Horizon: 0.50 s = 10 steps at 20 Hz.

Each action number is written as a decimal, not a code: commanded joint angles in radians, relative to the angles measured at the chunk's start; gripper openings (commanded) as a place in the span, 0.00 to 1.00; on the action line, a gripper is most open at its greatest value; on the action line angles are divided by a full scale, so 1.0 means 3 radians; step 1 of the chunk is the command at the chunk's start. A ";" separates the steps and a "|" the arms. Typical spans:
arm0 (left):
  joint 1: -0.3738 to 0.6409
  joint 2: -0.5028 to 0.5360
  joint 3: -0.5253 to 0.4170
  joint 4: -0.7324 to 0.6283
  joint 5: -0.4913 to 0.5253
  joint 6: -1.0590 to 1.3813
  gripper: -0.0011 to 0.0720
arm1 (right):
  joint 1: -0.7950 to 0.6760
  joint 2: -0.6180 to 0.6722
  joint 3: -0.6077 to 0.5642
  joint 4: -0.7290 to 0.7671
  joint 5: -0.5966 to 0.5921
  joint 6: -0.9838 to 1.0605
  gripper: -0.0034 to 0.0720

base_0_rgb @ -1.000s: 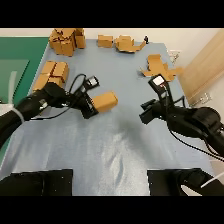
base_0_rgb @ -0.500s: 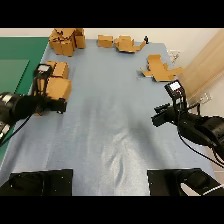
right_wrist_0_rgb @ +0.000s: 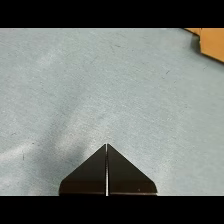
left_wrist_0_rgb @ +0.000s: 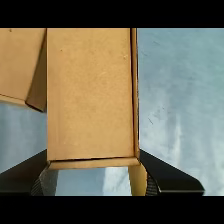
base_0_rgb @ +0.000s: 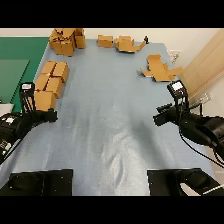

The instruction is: Fold the box.

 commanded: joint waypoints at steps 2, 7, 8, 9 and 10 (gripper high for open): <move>0.0346 -0.0398 -0.0081 -0.0806 0.0576 0.0931 0.49 | -0.0001 0.0001 -0.0001 0.0000 -0.0003 0.0004 0.05; 0.0505 -0.0852 -0.0081 -0.1584 0.0636 0.2164 0.49 | 0.0000 0.0001 -0.0001 0.0003 -0.0019 0.0028 0.05; 0.0553 -0.0891 -0.0081 -0.1582 0.0638 0.2168 0.49 | -0.0001 0.0001 -0.0001 0.0006 -0.0022 0.0029 0.05; 0.0613 -0.0902 -0.0081 -0.1582 0.0647 0.2179 0.49 | -0.0001 0.0001 -0.0001 0.0019 -0.0027 0.0029 0.05; 0.0675 -0.0900 -0.0081 -0.1583 0.0684 0.2216 0.49 | 0.0000 0.0000 -0.0001 0.0033 -0.0032 0.0029 0.05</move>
